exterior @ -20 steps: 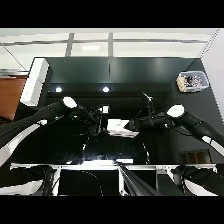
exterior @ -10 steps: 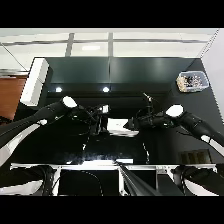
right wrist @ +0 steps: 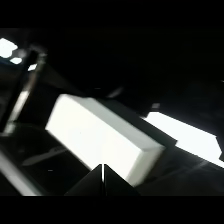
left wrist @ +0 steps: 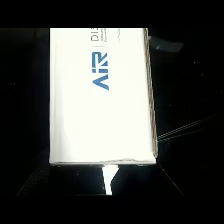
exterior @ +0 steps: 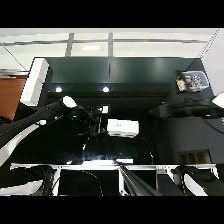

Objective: Fold the box and place the chain.

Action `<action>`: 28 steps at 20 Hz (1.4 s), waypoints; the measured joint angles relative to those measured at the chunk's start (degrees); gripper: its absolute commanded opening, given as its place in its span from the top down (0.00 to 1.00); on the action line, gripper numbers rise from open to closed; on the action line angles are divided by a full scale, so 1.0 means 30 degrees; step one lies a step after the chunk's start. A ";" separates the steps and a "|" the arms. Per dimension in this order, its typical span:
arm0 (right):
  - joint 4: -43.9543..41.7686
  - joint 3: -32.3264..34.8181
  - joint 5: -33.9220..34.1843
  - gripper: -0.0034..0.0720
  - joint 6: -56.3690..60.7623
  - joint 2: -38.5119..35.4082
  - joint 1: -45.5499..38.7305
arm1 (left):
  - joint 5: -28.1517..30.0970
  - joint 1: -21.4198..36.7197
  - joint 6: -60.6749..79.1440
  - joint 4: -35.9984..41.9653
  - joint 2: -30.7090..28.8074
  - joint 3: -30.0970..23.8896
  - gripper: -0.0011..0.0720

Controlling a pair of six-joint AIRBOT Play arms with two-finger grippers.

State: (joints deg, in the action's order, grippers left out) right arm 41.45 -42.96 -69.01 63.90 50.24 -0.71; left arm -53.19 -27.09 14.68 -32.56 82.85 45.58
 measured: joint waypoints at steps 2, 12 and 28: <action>0.1661 -0.0102 -0.1217 0.94 0.0503 -0.1173 -0.1501 | 0.0007 0.0146 -0.0175 -0.0364 -0.0707 0.0000 0.00; 0.4969 -0.0044 -0.1690 0.94 0.1450 -0.2696 -0.3832 | 0.0328 -0.2266 -0.4947 -0.2149 -0.2718 0.1632 0.01; 0.5202 -0.0044 -0.1137 0.94 0.1566 -0.2747 -0.3927 | 0.0546 -0.4619 -0.9384 -0.2477 0.1574 0.5442 0.01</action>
State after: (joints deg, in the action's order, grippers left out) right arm 57.06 -43.09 -72.42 68.60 42.00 -12.49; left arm -51.55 -40.95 -13.47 -39.99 87.57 61.91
